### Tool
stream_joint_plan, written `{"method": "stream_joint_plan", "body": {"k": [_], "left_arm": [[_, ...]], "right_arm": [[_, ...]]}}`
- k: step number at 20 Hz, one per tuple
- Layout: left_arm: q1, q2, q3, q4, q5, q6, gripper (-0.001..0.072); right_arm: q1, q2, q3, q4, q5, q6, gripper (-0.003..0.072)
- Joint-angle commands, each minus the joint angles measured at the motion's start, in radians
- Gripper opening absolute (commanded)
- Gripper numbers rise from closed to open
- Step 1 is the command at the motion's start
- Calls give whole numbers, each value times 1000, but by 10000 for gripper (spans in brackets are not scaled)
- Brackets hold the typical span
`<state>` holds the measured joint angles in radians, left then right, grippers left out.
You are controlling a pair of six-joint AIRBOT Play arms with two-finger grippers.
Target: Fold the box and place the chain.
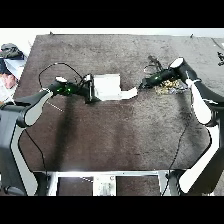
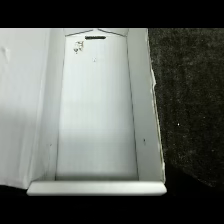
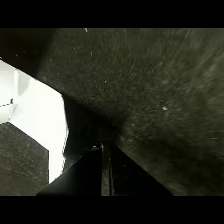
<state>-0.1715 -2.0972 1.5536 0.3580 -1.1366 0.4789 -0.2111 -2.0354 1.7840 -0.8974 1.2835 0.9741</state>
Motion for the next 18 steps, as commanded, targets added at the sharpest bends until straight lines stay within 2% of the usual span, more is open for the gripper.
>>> {"method": "stream_joint_plan", "body": {"k": [1, 4, 9, 12, 14, 17, 18], "left_arm": [[0, 0, 0, 0, 0, 0, 307], [0, 0, 0, 0, 0, 0, 307], [0, 0, 0, 0, 0, 0, 307], [0, 0, 0, 0, 0, 0, 307], [0, 0, 0, 0, 0, 0, 307], [0, 0, 0, 0, 0, 0, 307], [0, 0, 0, 0, 0, 0, 307]], "right_arm": [[24, -59, -6, 69, 61, 32, 103], [45, -66, -41, 215, 90, -21, 103], [72, -62, -41, 351, 110, -64, 104], [82, -30, -41, 353, 105, -92, 107], [88, -13, -41, 330, 104, -92, 323], [94, -10, -40, 329, 81, -90, 343], [96, -10, -39, 329, 78, -83, 467]]}}
